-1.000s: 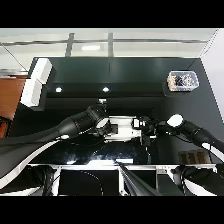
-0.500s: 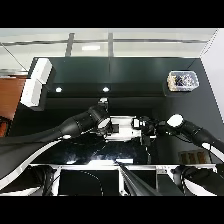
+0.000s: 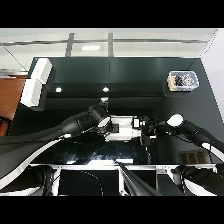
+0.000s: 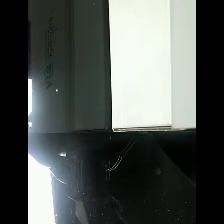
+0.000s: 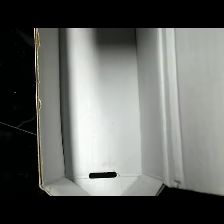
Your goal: Fold the box and place the chain.
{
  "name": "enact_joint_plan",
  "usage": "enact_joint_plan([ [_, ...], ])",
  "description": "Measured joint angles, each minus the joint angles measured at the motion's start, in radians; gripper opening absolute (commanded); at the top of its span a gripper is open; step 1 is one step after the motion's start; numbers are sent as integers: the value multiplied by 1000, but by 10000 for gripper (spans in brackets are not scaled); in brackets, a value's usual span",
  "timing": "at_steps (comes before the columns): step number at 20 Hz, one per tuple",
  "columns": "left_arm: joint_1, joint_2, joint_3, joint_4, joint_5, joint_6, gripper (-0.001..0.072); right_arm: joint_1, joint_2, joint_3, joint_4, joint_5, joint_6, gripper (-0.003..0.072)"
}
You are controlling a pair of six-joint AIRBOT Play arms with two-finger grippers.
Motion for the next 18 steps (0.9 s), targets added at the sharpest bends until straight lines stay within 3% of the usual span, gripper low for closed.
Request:
enact_joint_plan([
  [1,0,0,1,-2,-3,9,252,0,0,0,-2,0,-2,492],
  [2,0,0,2,-6,0,9,314,0,0,0,-2,0,-2,492],
  [7,3,0,2,-8,0,8,311,0,0,0,-2,0,-1,492],
  [8,3,0,2,-8,0,8,269,0,0,0,-2,0,-1,492],
  [9,3,0,2,-8,0,8,126,0,0,0,-1,0,-1,492],
  [10,3,0,2,-8,-5,8,27,0,0,0,-1,0,0,492],
  [16,3,0,1,-5,2,6,25,0,0,0,1,-1,1,496],
  [18,3,0,2,-5,2,6,24,0,3,0,-8,3,2,605],
])
